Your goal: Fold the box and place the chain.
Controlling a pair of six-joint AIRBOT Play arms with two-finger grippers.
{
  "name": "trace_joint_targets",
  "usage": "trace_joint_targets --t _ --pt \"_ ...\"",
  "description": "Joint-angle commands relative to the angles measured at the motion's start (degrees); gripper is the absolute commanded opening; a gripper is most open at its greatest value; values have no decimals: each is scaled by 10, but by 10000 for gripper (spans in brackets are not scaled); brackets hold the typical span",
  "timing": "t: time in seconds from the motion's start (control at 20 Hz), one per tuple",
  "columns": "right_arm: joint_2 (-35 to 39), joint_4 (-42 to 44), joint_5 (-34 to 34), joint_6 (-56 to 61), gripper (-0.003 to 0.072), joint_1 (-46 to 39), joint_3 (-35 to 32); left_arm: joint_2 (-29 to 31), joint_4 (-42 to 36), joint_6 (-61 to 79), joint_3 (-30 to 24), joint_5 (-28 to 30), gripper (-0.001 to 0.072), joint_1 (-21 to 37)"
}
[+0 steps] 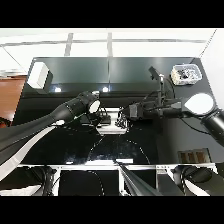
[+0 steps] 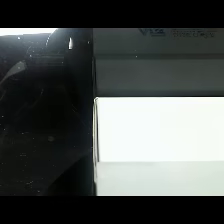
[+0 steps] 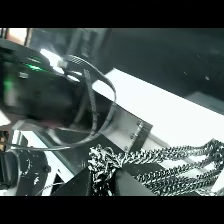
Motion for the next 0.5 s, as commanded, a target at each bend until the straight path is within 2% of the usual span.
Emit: trace_joint_targets --t 0.0,0.3,0.35,0.4,0.45 --pt "-14 5 -37 0 14 19 -29 0 0 0 0 0 28 0" --pt "-53 -30 -74 2 15 40 -32 0 0 0 0 0 27 0" --pt "-54 -35 -75 2 38 40 -31 0 0 0 0 0 28 0" --pt "-54 -36 -73 2 182 40 -31 0 0 0 0 0 28 0" --pt "-54 -36 -70 2 262 37 -31 0 0 0 0 0 28 0"
